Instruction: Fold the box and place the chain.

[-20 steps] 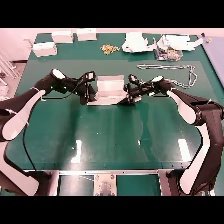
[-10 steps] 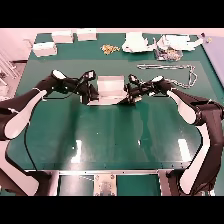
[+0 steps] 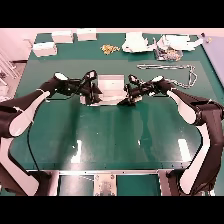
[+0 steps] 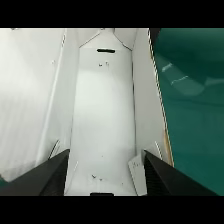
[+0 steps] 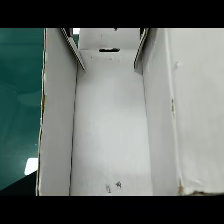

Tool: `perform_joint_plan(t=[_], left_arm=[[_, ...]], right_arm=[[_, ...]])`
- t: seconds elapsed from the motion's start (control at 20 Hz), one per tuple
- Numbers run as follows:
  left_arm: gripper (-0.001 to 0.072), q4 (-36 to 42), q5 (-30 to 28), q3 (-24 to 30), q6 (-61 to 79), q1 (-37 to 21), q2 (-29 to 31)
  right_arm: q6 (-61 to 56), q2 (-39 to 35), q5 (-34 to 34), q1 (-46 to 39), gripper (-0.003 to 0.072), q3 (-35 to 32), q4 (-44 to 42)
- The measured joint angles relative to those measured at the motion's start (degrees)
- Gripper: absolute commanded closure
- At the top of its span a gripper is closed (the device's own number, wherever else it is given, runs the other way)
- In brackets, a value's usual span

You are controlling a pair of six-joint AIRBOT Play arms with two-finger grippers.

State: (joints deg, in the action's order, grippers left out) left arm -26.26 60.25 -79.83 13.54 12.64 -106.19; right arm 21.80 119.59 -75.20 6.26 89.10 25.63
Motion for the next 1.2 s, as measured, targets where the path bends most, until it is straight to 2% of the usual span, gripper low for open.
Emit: perform_joint_plan(t=[0.55,0.65,0.7,1.2], left_arm=[[0.0178,-2.84,-1.44,-0.02,0.92,0.26,-0.09],[0.0338,-3.87,-2.73,-0.02,0.94,-0.07,-0.09],[0.0360,-4.37,-3.15,0.00,0.94,-0.48,-0.09],[0.0361,-2.60,-3.21,0.00,-0.55,-5.90,0.57]], right_arm=[[-0.13,0.02,0.22,0.02,0.0105,0.00,-0.20],[-0.20,0.00,0.50,0.04,0.0105,0.00,-0.33],[-0.26,0.00,0.57,0.02,0.0105,0.00,-0.37],[-0.20,0.00,0.17,0.02,0.0105,0.00,-0.15]])
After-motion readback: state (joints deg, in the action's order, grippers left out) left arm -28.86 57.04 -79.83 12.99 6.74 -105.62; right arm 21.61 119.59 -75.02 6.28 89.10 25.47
